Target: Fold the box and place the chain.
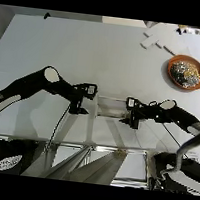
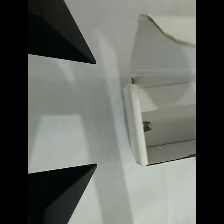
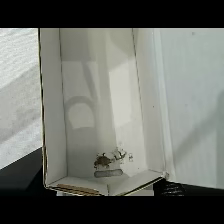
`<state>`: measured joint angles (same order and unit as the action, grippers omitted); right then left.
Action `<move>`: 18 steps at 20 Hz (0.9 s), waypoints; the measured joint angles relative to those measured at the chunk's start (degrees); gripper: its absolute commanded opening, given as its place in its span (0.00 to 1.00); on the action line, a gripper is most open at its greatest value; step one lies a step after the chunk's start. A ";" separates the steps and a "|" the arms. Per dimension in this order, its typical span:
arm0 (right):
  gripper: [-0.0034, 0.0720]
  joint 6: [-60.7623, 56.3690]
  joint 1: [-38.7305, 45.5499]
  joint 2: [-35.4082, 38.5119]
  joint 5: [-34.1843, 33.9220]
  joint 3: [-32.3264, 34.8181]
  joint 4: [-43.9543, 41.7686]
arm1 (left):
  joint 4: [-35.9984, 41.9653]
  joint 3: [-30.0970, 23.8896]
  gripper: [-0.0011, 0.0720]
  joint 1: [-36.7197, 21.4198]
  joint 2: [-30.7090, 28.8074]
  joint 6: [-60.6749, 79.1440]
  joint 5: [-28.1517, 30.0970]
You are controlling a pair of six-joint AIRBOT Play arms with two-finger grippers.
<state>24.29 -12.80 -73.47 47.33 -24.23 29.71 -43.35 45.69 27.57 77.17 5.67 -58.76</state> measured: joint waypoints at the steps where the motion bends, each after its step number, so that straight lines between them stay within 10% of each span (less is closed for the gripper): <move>1: 0.36 -0.02 0.00 0.00 0.00 0.00 0.00 | 0.96 -0.44 0.98 0.39 0.74 1.79 1.05; 18: 0.36 0.09 0.00 0.00 0.00 0.00 0.07 | 19.41 -8.87 0.98 3.30 4.09 18.25 12.61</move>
<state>24.38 -12.80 -73.47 47.33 -24.23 29.78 -23.94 36.82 30.87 81.25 23.92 -46.15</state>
